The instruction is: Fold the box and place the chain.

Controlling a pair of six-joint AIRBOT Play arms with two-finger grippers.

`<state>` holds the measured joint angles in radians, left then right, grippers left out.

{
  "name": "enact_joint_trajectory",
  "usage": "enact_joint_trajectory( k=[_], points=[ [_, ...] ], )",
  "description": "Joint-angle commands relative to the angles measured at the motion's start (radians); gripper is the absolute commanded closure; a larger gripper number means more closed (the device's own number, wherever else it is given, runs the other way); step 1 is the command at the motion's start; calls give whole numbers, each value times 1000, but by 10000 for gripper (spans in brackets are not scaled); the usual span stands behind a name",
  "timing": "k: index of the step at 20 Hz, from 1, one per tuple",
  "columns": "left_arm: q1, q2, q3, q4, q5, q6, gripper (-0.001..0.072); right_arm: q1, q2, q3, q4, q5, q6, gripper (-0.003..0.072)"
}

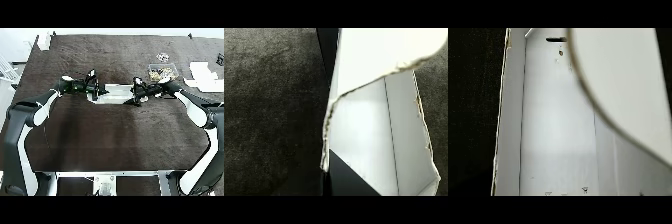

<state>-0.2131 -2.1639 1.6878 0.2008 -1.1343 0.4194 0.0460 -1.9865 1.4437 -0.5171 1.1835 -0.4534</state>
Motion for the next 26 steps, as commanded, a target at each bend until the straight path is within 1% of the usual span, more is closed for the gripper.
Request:
enact_joint_trajectory(
  k=[1,18,19,20,26],
  points=[
    [0,0,0,0,0,0,690,1,0,1,1,0,0,96],
    [0,0,0,0,4,-2,688,1,0,1,1,0,0,97],
    [0,1,0,-6,5,0,526,1,0,1,1,0,0,96],
    [0,1,0,-22,-4,-13,198,1,0,1,1,0,0,97],
    [3,15,2,-88,-31,-28,199,1,0,1,1,0,0,97]
  ],
)
